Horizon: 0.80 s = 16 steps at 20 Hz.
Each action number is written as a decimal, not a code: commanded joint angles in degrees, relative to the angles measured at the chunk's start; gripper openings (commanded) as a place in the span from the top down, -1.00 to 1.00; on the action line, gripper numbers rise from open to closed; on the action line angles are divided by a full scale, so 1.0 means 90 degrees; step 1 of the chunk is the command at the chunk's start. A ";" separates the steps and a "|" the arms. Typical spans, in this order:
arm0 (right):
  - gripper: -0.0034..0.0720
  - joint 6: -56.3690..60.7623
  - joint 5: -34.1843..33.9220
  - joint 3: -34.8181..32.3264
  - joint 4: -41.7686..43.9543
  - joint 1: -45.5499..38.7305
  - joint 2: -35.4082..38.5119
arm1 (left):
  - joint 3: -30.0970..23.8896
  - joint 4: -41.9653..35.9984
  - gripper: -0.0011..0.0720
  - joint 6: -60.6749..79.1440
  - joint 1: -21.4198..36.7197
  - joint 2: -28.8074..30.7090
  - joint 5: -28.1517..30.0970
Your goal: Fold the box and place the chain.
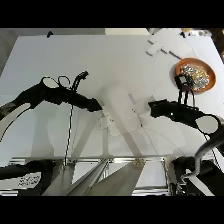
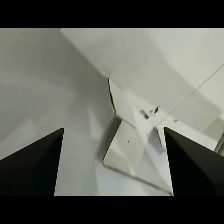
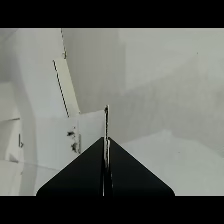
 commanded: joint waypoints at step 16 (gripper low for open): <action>0.87 0.0007 -0.0027 -0.0002 0.0000 0.0007 0.0005 | -0.0002 -0.2827 -0.55 0.2025 -0.0282 -0.1139 -0.0330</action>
